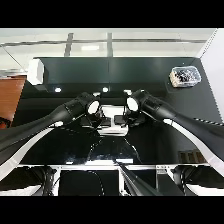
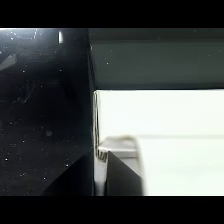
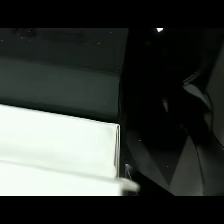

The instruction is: Fold the box and place the chain.

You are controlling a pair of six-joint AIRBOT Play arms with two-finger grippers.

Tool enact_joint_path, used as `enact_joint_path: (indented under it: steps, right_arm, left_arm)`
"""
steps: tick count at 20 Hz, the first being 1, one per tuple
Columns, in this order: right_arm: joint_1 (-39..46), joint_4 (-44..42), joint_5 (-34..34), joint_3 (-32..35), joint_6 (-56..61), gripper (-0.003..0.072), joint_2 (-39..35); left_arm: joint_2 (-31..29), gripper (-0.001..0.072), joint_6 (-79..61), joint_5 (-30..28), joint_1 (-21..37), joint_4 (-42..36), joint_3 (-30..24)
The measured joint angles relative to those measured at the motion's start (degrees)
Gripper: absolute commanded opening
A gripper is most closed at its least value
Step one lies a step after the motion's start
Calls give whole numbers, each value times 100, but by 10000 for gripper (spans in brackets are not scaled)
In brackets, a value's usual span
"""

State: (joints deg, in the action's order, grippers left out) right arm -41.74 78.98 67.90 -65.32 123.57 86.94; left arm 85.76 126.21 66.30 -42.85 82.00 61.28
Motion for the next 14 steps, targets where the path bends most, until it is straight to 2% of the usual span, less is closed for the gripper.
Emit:
enact_joint_path:
  steps: [5,6,11,12,14]
  right_arm:
    - [-133,232,114,-85,352,278,129]
    - [-136,243,122,-90,376,189,140]
    - [-151,247,146,-98,470,188,168]
    - [-151,243,144,-87,487,46,181]
    - [-151,227,136,-76,560,19,208]
  left_arm:
    - [0,27,2,24,0,0,0]
    - [0,27,2,28,0,0,2]
    - [0,27,0,35,0,0,2]
    - [0,27,2,35,0,-2,2]
    - [0,27,31,55,0,-22,2]
